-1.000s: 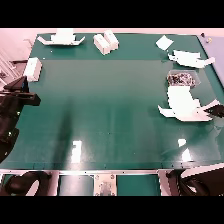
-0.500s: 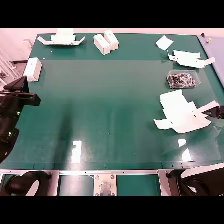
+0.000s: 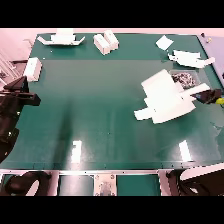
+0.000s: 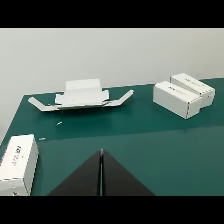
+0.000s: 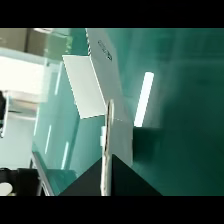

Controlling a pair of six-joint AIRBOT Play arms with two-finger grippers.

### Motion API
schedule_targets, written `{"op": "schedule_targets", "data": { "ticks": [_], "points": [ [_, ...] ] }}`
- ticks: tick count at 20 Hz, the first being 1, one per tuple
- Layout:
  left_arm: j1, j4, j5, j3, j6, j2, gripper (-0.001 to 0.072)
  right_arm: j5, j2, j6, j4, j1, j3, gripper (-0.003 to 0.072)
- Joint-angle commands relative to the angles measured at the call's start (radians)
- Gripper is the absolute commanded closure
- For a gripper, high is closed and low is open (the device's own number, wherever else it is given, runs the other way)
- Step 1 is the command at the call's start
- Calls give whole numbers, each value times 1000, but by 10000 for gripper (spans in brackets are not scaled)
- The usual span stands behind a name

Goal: Fold the box and place the chain.

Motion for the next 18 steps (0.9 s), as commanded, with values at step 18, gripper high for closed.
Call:
{"op": "schedule_targets", "data": {
  "ticks": [18],
  "points": [
    [0,0,-2,1,0,0,688,-1214,283,103,294,852,-496,678]
  ]
}}
